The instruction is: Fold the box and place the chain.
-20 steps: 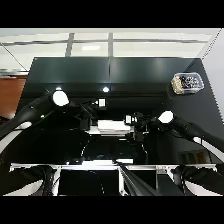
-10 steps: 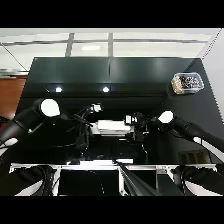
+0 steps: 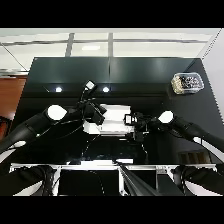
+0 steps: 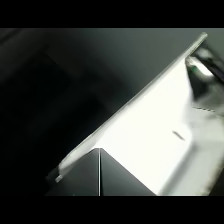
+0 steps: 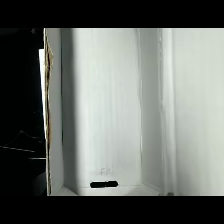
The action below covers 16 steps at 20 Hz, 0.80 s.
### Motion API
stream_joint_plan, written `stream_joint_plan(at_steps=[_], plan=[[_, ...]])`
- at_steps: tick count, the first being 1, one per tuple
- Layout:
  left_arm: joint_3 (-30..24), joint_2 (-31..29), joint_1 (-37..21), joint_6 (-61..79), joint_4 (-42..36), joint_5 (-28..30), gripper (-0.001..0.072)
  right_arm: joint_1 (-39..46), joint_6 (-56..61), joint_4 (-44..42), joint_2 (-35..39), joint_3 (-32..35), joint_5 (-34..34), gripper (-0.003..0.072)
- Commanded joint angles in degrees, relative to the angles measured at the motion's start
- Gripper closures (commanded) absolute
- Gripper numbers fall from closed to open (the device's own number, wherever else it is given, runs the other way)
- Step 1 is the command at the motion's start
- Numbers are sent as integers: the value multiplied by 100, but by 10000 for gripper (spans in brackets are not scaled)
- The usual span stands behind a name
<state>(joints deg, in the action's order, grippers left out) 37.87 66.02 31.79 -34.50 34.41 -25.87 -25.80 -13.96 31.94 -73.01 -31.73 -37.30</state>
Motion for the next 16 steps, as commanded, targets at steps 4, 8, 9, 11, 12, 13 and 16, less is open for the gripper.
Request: stream_joint_plan(at_steps=[4, 8, 9, 11, 12, 13, 16], plan=[[48, 822, 11, 284, 164, -328, 680, -2, 2, -2, -2, 2, 2, 630], [63, 988, -35, 308, 367, -411, 680, -2, 2, -4, 0, 2, 2, 629], [127, 949, -131, 304, 560, -479, 680, -2, 2, -4, 0, 2, 2, 630], [308, 798, -409, 304, 608, -946, 681, -2, 2, -2, -2, 2, 2, 630], [396, 673, -586, 304, 610, -1300, 681, -2, 2, -2, 0, 2, 2, 630], [444, 483, -800, 304, 610, -1703, 682, -2, 2, -4, -2, 2, 2, 630], [356, -223, -1497, 273, 614, -2743, 683, -2, 2, -4, 0, 2, 2, 629]])
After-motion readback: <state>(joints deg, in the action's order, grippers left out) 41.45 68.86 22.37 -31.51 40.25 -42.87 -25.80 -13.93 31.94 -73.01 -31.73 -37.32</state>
